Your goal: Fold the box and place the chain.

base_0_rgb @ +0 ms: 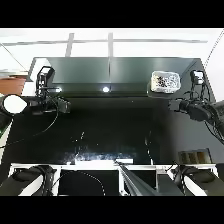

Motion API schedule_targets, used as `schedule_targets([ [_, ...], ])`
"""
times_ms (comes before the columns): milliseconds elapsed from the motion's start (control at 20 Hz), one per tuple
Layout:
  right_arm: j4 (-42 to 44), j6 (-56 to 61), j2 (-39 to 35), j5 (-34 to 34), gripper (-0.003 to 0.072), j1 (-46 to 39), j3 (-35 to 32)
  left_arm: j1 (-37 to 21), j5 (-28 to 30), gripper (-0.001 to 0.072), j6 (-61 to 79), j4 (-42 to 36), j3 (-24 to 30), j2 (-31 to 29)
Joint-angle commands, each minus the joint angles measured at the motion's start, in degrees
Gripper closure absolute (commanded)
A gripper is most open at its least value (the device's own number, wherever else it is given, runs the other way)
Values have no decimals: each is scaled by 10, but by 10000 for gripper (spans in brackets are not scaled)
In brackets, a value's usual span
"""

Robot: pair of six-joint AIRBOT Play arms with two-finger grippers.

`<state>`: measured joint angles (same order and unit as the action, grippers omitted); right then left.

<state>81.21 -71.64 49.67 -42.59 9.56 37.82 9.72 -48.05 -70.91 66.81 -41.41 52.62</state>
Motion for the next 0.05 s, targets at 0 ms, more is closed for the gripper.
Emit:
schedule_targets([
  [0, -1, 0, 0, 2, 665, 0, 0, 0, 0, 682, 0, 0, 0, 0],
])
